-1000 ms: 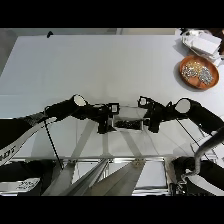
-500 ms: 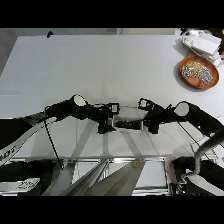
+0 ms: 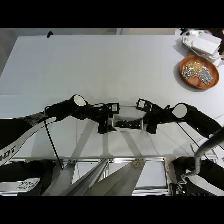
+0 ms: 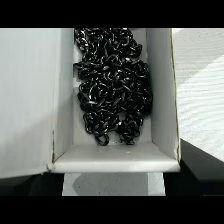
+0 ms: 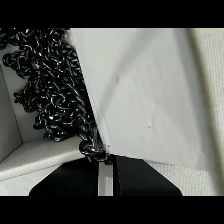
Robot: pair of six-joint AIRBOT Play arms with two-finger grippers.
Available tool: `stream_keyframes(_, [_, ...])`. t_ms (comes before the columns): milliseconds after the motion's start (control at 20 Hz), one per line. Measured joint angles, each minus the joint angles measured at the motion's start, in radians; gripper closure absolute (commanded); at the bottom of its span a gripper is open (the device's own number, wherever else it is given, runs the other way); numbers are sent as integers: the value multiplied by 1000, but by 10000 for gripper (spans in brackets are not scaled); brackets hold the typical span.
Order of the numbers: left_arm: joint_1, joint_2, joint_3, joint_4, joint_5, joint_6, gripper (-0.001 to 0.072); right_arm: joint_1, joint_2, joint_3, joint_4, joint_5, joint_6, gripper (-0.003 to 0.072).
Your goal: Fold the box and place the chain.
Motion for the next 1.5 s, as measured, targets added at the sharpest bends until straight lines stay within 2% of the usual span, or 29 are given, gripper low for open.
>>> stream_keyframes(400, [0, 0, 0, 0, 0, 4, 573, 3, 14, 0, -72, 34, 69, 679])
stream_keyframes(700, [0, 0, 0, 0, 0, 3, 573, 3, 114, 0, -154, 47, 145, 679])
stream_keyframes(950, [0, 0, 0, 0, 0, 3, 573, 3, 250, 0, -179, 69, 196, 679])
stream_keyframes(1200, [0, 0, 0, 0, 0, 3, 573, 3, 444, 0, -173, 86, 289, 679])
stream_keyframes(1500, [0, 0, 0, 0, 0, 3, 573, 3, 686, 0, -50, 98, 355, 679])
